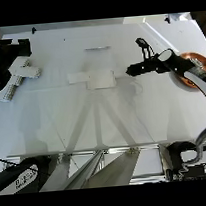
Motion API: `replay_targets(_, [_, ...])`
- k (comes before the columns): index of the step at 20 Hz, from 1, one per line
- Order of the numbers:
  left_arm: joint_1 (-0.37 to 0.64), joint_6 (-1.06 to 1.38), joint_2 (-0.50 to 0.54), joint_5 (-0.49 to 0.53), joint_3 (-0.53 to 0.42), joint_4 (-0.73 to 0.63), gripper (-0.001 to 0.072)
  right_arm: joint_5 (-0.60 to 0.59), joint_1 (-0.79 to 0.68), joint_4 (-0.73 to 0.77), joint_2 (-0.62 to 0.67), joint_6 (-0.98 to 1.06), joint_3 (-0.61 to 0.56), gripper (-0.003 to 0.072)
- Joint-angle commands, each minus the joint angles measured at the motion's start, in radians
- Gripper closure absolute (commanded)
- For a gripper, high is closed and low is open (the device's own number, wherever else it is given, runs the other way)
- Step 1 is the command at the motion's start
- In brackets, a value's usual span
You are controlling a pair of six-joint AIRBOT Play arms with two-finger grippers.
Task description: Fold the box and place the chain.
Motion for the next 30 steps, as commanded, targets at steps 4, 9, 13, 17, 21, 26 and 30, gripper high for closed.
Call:
replay_targets(4, [0.000,0.000,0.001,0.000,0.000,0.000,0.0012,0.002,0.007,-0.008,-0.001,0.024,0.000,0.0676])
replay_targets(9, [0.000,0.000,0.001,0.000,0.000,0.000,0.0012,0.000,0.007,-0.005,-0.001,0.024,0.000,0.0676])
replay_targets(13, [0.000,0.000,0.000,0.000,0.000,0.000,0.0012,0.000,0.007,-0.005,-0.001,0.024,0.000,0.0676])
replay_targets(17, [0.000,-0.003,0.000,0.000,0.000,-0.002,0.0012,0.000,0.007,-0.005,-0.001,0.024,0.000,0.0676])
replay_targets(21, [0.000,-0.003,0.001,-0.023,0.000,-0.140,0.0011,0.000,0.007,-0.005,-0.001,0.024,0.000,0.0676])
replay_targets(26, [0.000,-0.081,0.002,-0.103,0.000,-0.152,0.0013,0.000,0.007,-0.005,-0.001,0.024,0.000,0.0676])
replay_targets(30, [-0.002,-0.078,0.000,-0.295,0.003,0.001,0.0018,0.000,0.007,-0.005,-0.001,0.024,0.000,0.0676])
